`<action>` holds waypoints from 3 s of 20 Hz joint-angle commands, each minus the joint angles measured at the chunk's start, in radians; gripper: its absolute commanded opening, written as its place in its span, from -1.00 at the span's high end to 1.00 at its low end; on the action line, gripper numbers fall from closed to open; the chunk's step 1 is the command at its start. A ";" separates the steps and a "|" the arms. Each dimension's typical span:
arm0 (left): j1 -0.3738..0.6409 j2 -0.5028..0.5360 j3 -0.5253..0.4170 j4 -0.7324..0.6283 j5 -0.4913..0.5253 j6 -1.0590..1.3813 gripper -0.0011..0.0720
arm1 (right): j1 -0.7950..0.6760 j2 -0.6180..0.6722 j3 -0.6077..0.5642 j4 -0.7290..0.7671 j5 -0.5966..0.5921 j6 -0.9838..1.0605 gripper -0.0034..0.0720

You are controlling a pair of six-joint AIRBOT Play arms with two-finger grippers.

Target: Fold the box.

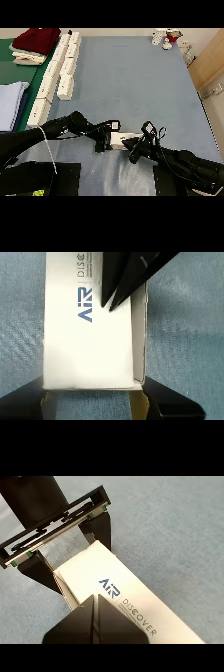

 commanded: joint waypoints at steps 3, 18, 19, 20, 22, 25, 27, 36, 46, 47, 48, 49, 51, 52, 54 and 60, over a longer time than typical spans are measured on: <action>0.000 0.000 0.001 0.000 0.000 0.000 0.01 | 0.003 -0.006 -0.013 0.000 -0.011 0.010 0.78; 0.000 0.000 0.001 0.000 0.000 0.000 0.01 | 0.002 0.064 0.025 -0.019 -0.019 0.010 0.78; 0.000 0.000 0.001 0.000 0.000 0.000 0.01 | 0.001 0.072 0.029 -0.023 -0.023 0.009 0.78; 0.000 0.000 0.001 0.000 0.000 0.000 0.01 | 0.001 0.079 0.033 -0.030 -0.024 0.009 0.78; 0.000 0.000 0.001 0.000 0.000 0.000 0.01 | 0.001 0.084 0.039 -0.036 -0.028 0.009 0.78; 0.000 0.000 0.001 0.000 0.000 0.000 0.01 | -0.023 0.083 0.063 -0.046 -0.106 0.009 0.78; 0.000 0.000 0.001 0.000 0.000 0.000 0.01 | -0.111 0.083 0.124 -0.103 -0.286 0.010 0.78; 0.000 0.000 0.001 0.000 0.000 0.000 0.01 | -0.714 -0.065 0.590 -0.444 -0.988 -0.116 0.90; 0.000 0.000 0.001 0.000 0.000 0.000 0.01 | -0.865 -0.570 0.854 -0.372 -1.054 -0.399 0.90; 0.000 0.000 0.001 0.000 0.000 0.000 0.01 | -0.865 -0.592 0.864 -0.371 -1.052 -0.383 0.90; 0.000 0.000 0.001 0.000 0.000 0.000 0.01 | -0.865 -0.602 0.866 -0.371 -1.045 -0.372 0.90; 0.000 0.000 0.001 0.000 0.000 0.000 0.01 | -0.865 -0.603 0.866 -0.372 -1.043 -0.373 0.90; 0.000 0.000 0.001 0.000 0.000 0.000 0.01 | -0.865 -0.603 0.866 -0.375 -1.044 -0.373 0.90; 0.000 0.000 0.001 0.000 -0.001 0.000 0.01 | -0.865 -0.603 0.866 -0.375 -1.044 -0.373 0.90; 0.000 0.000 0.001 0.000 0.001 0.000 0.01 | -0.865 -0.603 0.866 -0.375 -1.044 -0.373 0.90; 0.003 0.003 0.002 0.000 -0.003 -0.014 0.01 | -0.865 -0.603 0.866 -0.375 -1.044 -0.373 0.90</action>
